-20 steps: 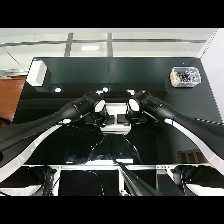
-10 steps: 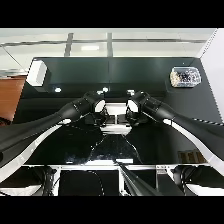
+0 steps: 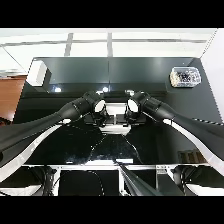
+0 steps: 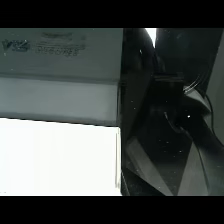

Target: Fold the box and place the chain.

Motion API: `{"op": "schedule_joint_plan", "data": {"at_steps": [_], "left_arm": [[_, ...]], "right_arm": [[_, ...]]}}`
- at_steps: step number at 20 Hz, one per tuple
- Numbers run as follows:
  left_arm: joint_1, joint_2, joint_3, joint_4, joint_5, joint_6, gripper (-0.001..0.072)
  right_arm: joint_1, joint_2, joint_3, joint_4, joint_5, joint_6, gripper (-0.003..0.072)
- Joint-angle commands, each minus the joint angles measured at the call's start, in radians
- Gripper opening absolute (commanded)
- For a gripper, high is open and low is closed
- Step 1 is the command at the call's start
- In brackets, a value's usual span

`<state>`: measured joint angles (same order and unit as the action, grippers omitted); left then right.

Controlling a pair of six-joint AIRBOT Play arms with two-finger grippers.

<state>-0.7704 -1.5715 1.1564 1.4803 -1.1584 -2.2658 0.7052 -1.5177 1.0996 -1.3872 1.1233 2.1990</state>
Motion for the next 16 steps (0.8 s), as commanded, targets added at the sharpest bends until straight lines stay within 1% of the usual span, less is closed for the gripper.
{"op": "schedule_joint_plan", "data": {"at_steps": [1,3,5,10,11,12,13,16], "left_arm": [[0.001,0.000,0.000,0.001,0.001,0.000,0.0024],[0.001,0.000,0.000,0.001,0.001,0.000,0.0024],[0.001,0.000,0.000,0.001,0.001,0.000,0.0024],[0.001,0.000,0.000,0.001,0.002,0.000,0.0024],[0.001,0.000,0.000,0.000,0.002,-0.001,0.0024],[0.001,0.000,0.000,0.000,0.002,-0.001,0.0025],[0.001,0.000,0.000,0.001,0.002,-0.001,0.0025],[0.001,0.000,0.000,0.001,0.002,-0.001,0.0025]], "right_arm": [[0.000,-0.004,0.001,0.003,0.000,0.000,0.0235],[0.000,-0.005,0.001,0.000,0.000,0.000,0.0234],[0.000,-0.005,0.001,-0.006,0.006,0.001,0.0016],[0.000,0.003,0.002,-0.020,0.024,0.009,0.0021],[-0.001,0.008,0.005,-0.020,0.025,0.010,0.0157],[-0.001,0.016,0.009,-0.020,0.035,0.021,0.0332],[-0.001,0.027,0.022,-0.020,0.063,0.013,0.0373],[-0.001,0.116,0.061,-0.043,0.142,-0.093,0.0373]]}}
